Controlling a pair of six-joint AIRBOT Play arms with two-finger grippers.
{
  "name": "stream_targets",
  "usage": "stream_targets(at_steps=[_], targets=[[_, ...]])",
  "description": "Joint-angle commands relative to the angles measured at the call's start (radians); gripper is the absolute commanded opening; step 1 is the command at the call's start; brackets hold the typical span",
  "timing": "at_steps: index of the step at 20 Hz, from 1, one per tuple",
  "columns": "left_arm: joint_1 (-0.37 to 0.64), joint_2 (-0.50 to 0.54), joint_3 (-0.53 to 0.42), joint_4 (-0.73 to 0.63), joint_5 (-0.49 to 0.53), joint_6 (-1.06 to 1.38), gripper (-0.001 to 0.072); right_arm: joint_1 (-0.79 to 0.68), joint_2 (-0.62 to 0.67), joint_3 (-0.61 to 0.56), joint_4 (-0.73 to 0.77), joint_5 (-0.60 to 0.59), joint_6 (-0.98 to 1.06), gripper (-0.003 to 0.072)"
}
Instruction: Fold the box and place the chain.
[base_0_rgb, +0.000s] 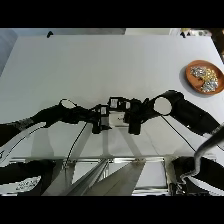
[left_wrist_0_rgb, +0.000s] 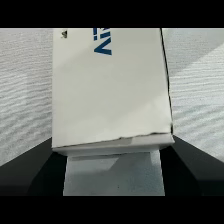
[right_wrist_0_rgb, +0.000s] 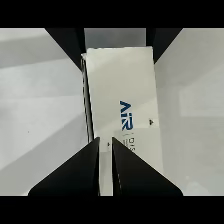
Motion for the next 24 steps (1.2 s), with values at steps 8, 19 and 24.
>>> stream_targets(at_steps=[8,19,24], targets=[[0.0,0.001,0.001,0.0,0.001,0.0,0.0152,0.0,-0.062,-0.013,0.042,0.012,0.003,0.002],[0.0,0.001,0.001,0.0,0.001,0.0,0.0152,0.0,-0.095,-0.044,0.042,-0.024,0.004,0.002],[0.0,0.001,0.001,0.0,0.001,0.0,0.0152,0.0,-0.125,-0.044,0.043,-0.026,0.013,0.002]])
